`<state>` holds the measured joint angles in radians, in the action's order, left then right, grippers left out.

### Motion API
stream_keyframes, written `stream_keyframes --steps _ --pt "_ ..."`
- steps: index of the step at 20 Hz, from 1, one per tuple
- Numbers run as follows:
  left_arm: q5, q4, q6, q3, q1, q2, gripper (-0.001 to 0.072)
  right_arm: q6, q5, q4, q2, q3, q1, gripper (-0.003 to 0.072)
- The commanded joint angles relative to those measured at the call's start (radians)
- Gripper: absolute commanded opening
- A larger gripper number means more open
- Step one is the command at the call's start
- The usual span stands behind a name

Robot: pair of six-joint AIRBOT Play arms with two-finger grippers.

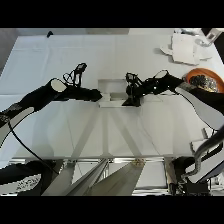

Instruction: Fold the box and place the chain.

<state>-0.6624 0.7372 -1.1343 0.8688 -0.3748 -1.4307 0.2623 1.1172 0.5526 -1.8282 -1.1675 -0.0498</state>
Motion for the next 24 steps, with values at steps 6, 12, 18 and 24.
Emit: stream_keyframes --steps 6,12,18,24 --pt "0.0 0.05 -0.083 0.011 -0.006 -0.008 0.028 0.001 0.0 0.0 0.0 0.0 0.0 0.0336" --pt "-0.074 0.165 -0.211 0.019 -0.006 -0.008 0.028 0.001 0.0 0.0 0.0 0.0 0.0 0.0336" --pt "-0.081 0.221 -0.287 0.047 -0.006 -0.008 0.028 0.001 0.0 0.0 0.0 0.0 0.0 0.0336" --pt "-0.078 0.223 -0.287 0.048 -0.009 -0.019 0.028 0.001 0.0 0.0 0.0 0.0 0.0 0.0336"
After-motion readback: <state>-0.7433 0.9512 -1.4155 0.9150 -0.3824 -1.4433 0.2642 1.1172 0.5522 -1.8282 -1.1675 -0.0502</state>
